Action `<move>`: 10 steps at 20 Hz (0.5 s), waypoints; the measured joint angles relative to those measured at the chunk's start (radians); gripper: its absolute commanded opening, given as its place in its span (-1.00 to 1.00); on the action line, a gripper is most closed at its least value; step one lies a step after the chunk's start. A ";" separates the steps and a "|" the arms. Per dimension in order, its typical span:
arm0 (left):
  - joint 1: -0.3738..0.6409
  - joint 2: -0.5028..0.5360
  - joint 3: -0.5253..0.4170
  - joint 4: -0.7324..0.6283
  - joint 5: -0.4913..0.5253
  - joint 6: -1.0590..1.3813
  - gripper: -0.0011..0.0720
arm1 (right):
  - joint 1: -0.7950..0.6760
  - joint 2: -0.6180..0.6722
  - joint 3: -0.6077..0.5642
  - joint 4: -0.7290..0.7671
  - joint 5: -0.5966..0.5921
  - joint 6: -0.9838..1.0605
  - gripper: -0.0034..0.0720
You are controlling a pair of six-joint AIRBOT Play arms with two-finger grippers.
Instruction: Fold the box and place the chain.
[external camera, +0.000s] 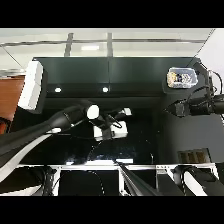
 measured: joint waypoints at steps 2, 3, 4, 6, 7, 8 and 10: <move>0.083 0.048 0.000 0.119 -0.084 -0.149 0.10 | 0.000 0.000 0.000 0.000 0.000 0.000 -0.86; 0.143 0.077 0.000 0.166 -0.114 -0.206 0.10 | 0.000 0.000 0.000 0.000 0.000 0.000 -0.86; 0.209 0.102 0.000 0.195 -0.136 -0.247 0.10 | 0.000 0.000 0.000 -0.001 0.000 0.000 -0.86; 0.372 0.150 -0.001 0.234 -0.202 -0.314 0.10 | 0.000 0.000 0.000 -0.002 0.001 0.000 -0.86; 0.468 0.169 -0.001 0.251 -0.244 -0.345 0.10 | 0.000 0.000 0.000 -0.002 0.002 0.000 -0.86; 0.560 0.183 -0.001 0.263 -0.279 -0.369 0.10 | 0.000 0.000 0.000 -0.002 0.002 0.000 -0.86; 0.759 0.203 -0.001 0.276 -0.370 -0.406 0.15 | 0.000 0.000 0.000 -0.002 0.002 0.000 -0.86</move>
